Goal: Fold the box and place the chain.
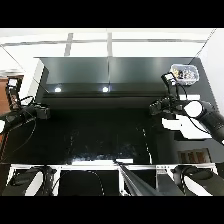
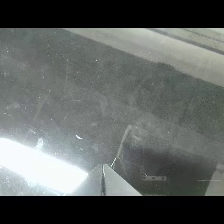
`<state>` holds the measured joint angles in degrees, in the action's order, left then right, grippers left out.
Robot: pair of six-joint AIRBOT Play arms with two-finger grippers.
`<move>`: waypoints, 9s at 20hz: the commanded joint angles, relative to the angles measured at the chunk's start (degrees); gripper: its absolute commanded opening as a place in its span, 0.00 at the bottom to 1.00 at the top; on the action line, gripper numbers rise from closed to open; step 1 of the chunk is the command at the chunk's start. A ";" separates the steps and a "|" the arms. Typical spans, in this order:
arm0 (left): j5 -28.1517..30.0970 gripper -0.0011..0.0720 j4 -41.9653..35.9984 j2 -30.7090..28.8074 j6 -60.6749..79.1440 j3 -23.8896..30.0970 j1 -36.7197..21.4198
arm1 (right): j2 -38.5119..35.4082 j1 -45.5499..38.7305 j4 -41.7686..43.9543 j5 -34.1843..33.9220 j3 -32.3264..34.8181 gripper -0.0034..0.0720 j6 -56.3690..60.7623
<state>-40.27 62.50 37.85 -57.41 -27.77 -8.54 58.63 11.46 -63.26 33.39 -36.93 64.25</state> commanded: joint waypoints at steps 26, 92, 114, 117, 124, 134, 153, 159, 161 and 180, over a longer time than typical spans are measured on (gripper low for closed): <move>4.79 0.97 -3.39 4.57 -0.31 0.02 0.00 | 0.66 -27.47 2.97 -3.39 -7.04 0.89 9.22; -57.53 0.45 -29.83 72.83 11.82 -43.67 20.02 | -5.03 1.18 58.73 1.33 19.96 0.07 -27.17; -16.94 0.05 -27.89 37.44 64.08 -15.26 28.63 | -4.96 -11.02 13.29 29.55 -2.84 0.96 -37.64; -3.87 0.05 -25.46 37.83 64.74 -15.28 33.70 | -4.92 -7.21 13.27 27.76 0.09 0.96 -42.05; -1.07 0.05 -21.16 41.83 64.72 -15.65 35.65 | -4.87 7.87 13.18 12.79 8.55 0.96 -52.57; -1.97 0.05 -20.87 42.82 65.33 -16.31 35.67 | 2.75 17.62 12.41 9.38 9.44 0.96 -60.26; -5.01 0.05 -20.70 42.80 65.33 -16.31 35.67 | 6.12 11.34 28.22 4.28 0.76 0.96 -72.54; -4.90 0.05 -20.70 42.80 65.33 -16.31 35.67 | 10.43 11.15 31.78 13.86 0.94 0.96 -76.30; -4.87 0.05 -20.70 42.80 65.33 -16.31 35.67 | 11.58 11.17 31.78 13.14 1.33 0.96 -77.99; -4.94 0.05 -20.70 42.80 65.33 -16.31 35.67 | 16.87 11.45 34.82 9.18 2.03 0.92 -83.84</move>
<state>-45.21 41.80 80.64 7.86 -44.01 27.11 75.46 22.70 -28.23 42.94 -34.92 -19.77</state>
